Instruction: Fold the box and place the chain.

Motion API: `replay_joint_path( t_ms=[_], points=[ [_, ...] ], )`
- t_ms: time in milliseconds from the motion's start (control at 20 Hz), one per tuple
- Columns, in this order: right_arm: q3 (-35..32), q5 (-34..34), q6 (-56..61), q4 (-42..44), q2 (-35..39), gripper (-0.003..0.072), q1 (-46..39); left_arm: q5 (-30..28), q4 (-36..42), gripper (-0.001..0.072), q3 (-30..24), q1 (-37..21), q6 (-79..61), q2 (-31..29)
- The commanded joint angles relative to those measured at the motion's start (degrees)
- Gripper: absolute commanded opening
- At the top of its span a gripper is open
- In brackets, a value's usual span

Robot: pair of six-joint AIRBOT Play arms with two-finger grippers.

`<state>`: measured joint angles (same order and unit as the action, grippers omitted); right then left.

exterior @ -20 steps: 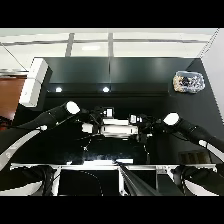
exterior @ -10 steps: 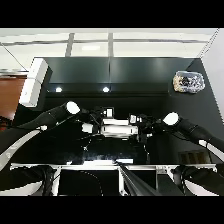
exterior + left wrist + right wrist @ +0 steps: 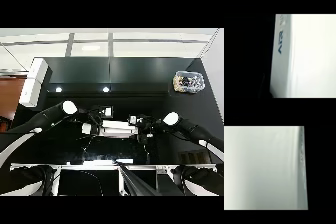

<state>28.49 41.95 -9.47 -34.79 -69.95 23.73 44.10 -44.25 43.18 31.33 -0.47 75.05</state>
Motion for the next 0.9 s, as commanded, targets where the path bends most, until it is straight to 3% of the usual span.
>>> replay_joint_path(
  t_ms=[0,200,250,300,450,550,700,800,850],
  points=[
    [-0.02,0.44,-0.39,0.02,-0.02,0.0243,0.02,9.66,-11.30,0.0298,0.07,-0.61,15.04,-5.88],
    [-0.02,0.33,-0.39,0.04,-0.02,0.0244,0.02,20.57,-20.02,0.0279,0.07,-0.81,32.59,-12.28],
    [-0.02,0.31,-0.39,0.04,-0.02,0.0244,0.00,22.91,-19.82,0.0179,0.07,-0.79,36.44,-12.85],
    [-0.02,0.24,-0.39,0.04,-0.02,0.0244,0.02,24.48,-18.75,0.0028,0.02,-0.66,38.64,-13.00],
    [-0.02,0.26,-0.39,0.04,-0.02,0.0243,0.02,23.50,-8.13,0.0027,-1.07,0.94,39.91,-12.92],
    [-0.02,0.26,-0.39,0.04,-0.02,0.0244,0.02,16.02,1.36,0.0026,-2.19,2.03,39.87,-12.92],
    [-0.02,0.24,-0.39,0.07,-0.02,0.0244,0.02,-6.60,13.16,0.0030,-4.31,2.12,39.23,-12.90],
    [-0.02,0.24,-0.39,0.07,-0.02,0.0244,0.02,-20.72,15.13,0.0030,-4.94,2.12,39.23,-12.24],
    [-0.02,0.24,-0.39,0.07,-0.02,0.0244,0.02,-23.63,14.73,0.0029,-4.94,2.10,39.23,-11.06]
  ],
)
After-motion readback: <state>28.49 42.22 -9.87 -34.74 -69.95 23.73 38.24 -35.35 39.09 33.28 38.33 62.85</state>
